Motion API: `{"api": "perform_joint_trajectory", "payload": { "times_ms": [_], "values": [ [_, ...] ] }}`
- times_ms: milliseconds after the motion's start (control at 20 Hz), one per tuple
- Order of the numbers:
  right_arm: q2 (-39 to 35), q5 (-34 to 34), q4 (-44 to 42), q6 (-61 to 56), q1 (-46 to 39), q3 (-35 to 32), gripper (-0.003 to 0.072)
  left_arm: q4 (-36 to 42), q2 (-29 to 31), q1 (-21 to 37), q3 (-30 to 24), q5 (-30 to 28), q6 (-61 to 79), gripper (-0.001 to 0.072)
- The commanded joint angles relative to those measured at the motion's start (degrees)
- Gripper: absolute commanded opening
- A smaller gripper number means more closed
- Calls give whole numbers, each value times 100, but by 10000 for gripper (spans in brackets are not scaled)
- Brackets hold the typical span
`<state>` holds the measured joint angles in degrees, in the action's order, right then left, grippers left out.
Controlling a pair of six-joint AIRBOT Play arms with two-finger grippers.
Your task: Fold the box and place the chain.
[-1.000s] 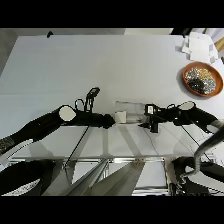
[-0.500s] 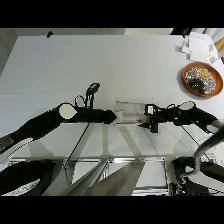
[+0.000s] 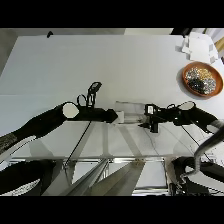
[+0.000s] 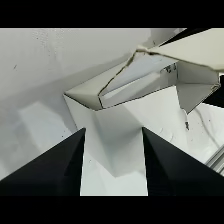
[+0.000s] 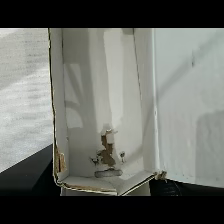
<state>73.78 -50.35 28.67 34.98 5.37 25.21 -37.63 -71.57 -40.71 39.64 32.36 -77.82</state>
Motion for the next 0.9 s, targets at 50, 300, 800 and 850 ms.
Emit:
{"api": "perform_joint_trajectory", "payload": {
  "times_ms": [50, 300, 800, 850],
  "values": [
    [2, 0, 0, 0, 4, 2, 417, -236, -140, -83, 122, -57, -186, 413],
    [2, -2, -2, 0, 4, 2, 417, -498, -306, -192, 205, -46, -409, 414],
    [2, 0, -2, 0, 4, 2, 417, -2004, -525, -337, 789, 407, -1980, 415],
    [2, 0, -2, 0, 4, 2, 417, -2168, -566, -369, 868, 546, -2149, 415]
  ]
}}
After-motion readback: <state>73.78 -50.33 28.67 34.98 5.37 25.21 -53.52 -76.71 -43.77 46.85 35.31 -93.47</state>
